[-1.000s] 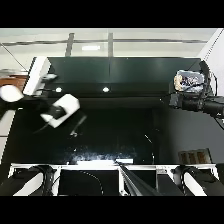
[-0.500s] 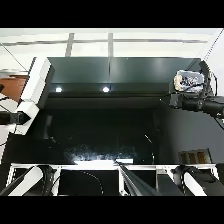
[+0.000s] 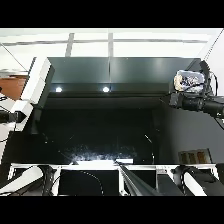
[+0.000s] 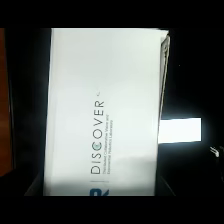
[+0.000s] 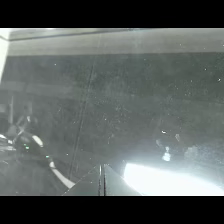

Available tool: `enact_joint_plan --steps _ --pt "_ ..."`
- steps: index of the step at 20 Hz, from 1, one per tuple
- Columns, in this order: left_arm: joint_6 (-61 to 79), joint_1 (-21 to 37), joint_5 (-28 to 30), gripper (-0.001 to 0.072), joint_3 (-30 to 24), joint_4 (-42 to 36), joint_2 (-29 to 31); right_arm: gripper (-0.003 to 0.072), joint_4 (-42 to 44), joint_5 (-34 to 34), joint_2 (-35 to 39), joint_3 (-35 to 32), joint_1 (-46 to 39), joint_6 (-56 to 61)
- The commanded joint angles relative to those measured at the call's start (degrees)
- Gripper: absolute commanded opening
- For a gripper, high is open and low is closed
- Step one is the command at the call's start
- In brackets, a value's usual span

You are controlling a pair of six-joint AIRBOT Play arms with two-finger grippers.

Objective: Fold the box and place the chain.

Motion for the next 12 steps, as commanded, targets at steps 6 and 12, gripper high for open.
enact_joint_plan --steps 6,12 --pt "2.9 0.1 3.3 0.0334 0.1 -5.1 -2.9 0.0038 0.0 0.0 0.0 0.0 0.0 0.6" --pt "2.6 -2.3 3.2 0.0713 0.4 -5.4 -1.8 0.0038 0.0 0.6 0.0 0.0 0.0 0.6"
